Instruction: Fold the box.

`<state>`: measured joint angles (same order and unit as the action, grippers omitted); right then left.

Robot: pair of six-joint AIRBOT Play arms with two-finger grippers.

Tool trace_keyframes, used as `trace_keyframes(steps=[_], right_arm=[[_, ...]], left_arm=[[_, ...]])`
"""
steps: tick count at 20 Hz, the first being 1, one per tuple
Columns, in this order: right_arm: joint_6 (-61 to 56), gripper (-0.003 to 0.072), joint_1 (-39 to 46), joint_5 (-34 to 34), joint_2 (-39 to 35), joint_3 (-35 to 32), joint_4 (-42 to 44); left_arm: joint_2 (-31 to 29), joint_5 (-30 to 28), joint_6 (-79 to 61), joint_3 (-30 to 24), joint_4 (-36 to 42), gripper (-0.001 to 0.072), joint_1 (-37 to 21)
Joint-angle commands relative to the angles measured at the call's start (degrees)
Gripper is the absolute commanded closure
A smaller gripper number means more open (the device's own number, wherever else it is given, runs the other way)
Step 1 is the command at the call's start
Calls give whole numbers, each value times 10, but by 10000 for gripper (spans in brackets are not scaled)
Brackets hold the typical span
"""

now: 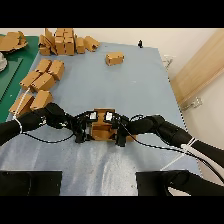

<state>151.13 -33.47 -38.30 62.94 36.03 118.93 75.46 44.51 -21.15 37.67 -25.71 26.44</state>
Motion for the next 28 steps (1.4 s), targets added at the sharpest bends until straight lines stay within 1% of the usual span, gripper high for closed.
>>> trace_keyframes(steps=[1,3,4,5,6,7,8,9,10,12,14,15,16,18,20,21,23,26,28], right_arm=[[0,210,0,3,0,0,-1],[-2,211,0,0,0,0,-4],[-20,256,0,-3,-1,0,-10],[-57,516,0,-17,-2,0,-30],[-117,666,0,-30,-2,0,-67],[-187,683,0,-36,-2,0,-109],[-258,683,0,-53,-6,0,-155],[-321,683,0,-85,-12,0,-198],[-360,684,0,-126,-21,0,-223],[-441,684,8,-192,-51,0,-247],[-516,684,35,-237,-91,0,-246],[-536,685,56,-256,-111,0,-247],[-547,684,81,-266,-131,0,-247],[-567,685,152,-261,-162,0,-250],[-567,685,224,-247,-161,-2,-249],[-566,685,253,-236,-152,-6,-246],[-565,685,276,-200,-129,-18,-197],[-501,685,276,-187,-63,-26,-51],[-475,686,276,-184,-21,-29,0]], left_arm=[[0,0,0,0,0,308,0],[0,0,0,0,0,308,0],[0,0,0,0,0,309,0],[0,0,0,0,0,309,0],[0,0,0,0,0,308,0],[0,0,0,0,0,308,0],[0,1,0,0,0,308,0],[0,0,0,0,0,308,0],[0,0,0,0,0,308,0],[0,0,0,0,0,308,0],[0,0,0,0,0,308,0],[0,0,0,0,0,308,0],[0,0,0,0,0,308,0],[0,0,0,0,0,308,0],[0,0,0,0,0,309,0],[0,0,0,0,0,308,0],[0,0,0,0,0,308,0],[0,0,0,0,0,308,-1],[0,0,0,0,0,308,0]])
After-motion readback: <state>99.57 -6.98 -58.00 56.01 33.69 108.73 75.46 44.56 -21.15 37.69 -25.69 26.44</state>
